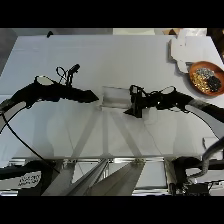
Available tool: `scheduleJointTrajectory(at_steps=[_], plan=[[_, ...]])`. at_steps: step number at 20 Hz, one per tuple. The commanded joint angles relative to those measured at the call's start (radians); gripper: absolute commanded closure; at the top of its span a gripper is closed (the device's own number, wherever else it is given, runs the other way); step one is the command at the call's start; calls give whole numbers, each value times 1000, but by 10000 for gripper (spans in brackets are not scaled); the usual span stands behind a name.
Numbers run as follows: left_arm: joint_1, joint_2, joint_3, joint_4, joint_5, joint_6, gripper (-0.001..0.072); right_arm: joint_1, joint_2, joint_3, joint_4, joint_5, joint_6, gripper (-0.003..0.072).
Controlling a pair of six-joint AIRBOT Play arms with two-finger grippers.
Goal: Fold the box and place the chain.
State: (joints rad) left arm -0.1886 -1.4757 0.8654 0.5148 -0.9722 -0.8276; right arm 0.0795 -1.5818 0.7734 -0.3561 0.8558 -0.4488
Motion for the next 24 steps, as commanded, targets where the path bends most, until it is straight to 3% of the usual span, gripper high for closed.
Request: scheduleJointTrajectory(at_steps=[1, 3, 5, 8, 11, 14, 16, 24], plan=[[-3, -19, 0, 0, 4, 24, 284, 0, 1, 1, 0, 0, 0, 230], [-10, -21, 0, 11, 4, 23, 170, 0, 1, 1, 0, 0, 0, 230], [-18, -21, 0, -3, 2, 24, 167, 0, 1, 1, 0, 0, 0, 230], [-33, -23, 0, -49, -16, 24, 188, 0, 1, 1, 0, 0, 0, 230], [-45, -23, 0, -89, -28, 38, 280, 0, 1, 1, 0, 0, 0, 230], [-52, -23, 0, -115, -28, 43, 322, 0, 1, 1, 0, 0, 0, 230], [-60, -24, 0, -118, -25, 44, 322, 0, 1, 1, 0, 0, 0, 230], [-149, -24, 0, 81, 144, 44, 317, 0, 1, 1, 0, 0, 0, 230]])
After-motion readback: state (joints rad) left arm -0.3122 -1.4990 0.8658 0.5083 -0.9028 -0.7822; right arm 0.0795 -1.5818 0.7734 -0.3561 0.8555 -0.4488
